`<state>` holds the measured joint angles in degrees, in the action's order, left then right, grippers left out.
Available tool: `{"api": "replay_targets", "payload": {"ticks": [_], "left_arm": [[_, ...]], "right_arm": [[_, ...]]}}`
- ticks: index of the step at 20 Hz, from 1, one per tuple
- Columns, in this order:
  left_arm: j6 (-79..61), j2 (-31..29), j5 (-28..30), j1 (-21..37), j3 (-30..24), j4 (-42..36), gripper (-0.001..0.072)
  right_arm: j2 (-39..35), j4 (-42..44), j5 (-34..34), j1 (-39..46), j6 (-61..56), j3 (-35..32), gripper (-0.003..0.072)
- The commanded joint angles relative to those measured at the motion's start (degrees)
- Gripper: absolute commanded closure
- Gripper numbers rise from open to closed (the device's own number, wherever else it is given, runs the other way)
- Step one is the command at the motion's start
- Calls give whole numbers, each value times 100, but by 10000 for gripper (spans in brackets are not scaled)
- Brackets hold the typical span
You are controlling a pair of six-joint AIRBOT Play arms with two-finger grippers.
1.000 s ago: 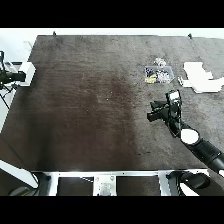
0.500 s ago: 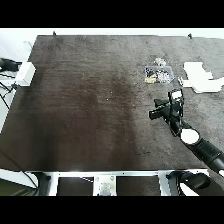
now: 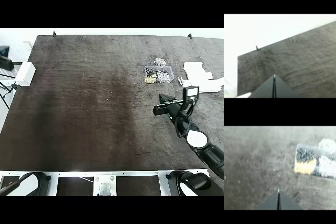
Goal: Fold the box and place the chain.
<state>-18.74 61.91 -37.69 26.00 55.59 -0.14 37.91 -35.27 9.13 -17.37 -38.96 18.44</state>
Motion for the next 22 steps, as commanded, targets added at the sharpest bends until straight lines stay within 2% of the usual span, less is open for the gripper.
{"api": "replay_targets", "payload": {"ticks": [1,4,8,12,14,17,20,22], "left_arm": [[-1515,-1051,155,-229,-1545,-1572,696],[-2227,-1589,590,-664,-2509,-2293,696],[-2380,-1982,691,-1143,-3185,-2304,697],[-2374,-2446,896,-1517,-3569,-2465,696],[-2424,-2717,1384,-1849,-3759,-2704,697],[-2487,-3143,2555,-2490,-4019,-3202,696],[-2481,-3362,2914,-3016,-4223,-3366,696],[-2481,-3364,2968,-3156,-4234,-3484,697]], "right_arm": [[-472,31,-20,225,-109,-4,675],[-857,7,-457,691,-87,-4,675],[-1054,-413,-1294,1351,-90,-46,675],[-1193,-874,-1532,1469,-92,-50,675],[-1366,-874,-1663,1469,-94,-107,676],[-1668,-874,-1668,1469,-94,-293,675],[-1882,-894,-1668,1471,-92,-452,675],[-1906,-938,-1672,1471,-92,-476,675]]}}
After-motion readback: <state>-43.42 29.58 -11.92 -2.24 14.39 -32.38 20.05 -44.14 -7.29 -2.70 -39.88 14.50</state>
